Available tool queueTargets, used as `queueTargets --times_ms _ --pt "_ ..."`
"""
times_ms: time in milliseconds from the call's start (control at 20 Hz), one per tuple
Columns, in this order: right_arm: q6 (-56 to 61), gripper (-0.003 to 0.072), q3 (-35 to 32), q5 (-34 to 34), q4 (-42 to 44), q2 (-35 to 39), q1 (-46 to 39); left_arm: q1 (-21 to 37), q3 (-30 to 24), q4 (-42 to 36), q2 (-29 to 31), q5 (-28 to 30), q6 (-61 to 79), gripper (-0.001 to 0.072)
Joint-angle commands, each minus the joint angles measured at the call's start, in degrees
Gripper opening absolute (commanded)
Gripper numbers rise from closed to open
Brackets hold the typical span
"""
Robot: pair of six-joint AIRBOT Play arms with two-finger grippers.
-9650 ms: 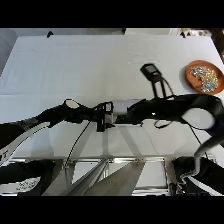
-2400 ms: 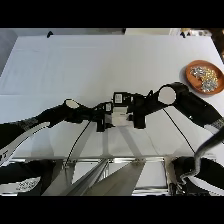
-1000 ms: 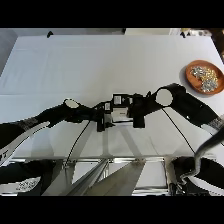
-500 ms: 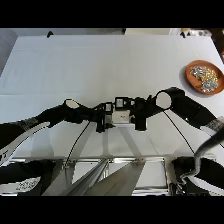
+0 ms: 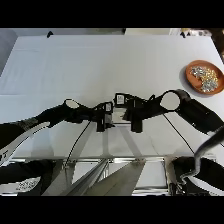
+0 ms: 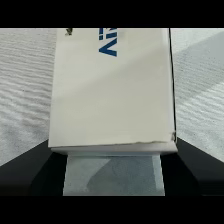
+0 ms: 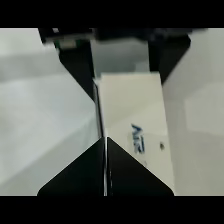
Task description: Fold the box and place the chain.
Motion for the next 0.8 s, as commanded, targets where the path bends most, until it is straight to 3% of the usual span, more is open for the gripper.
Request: queueTargets --times_ms 0,300,750 --pt "-1.8 0.0021 -1.7 -3.0 6.5 -1.6 0.0 0.0 0.0 0.0 0.0 0.0 0.0 0.0209" --pt "-0.6 0.0021 -1.9 -2.8 6.3 -6.3 0.0 0.0 0.0 0.0 0.0 0.0 0.0 0.0209" --pt "-0.4 0.0021 -1.8 -2.0 6.7 -4.4 0.0 0.0 0.0 0.0 0.0 0.0 0.0 0.0209"
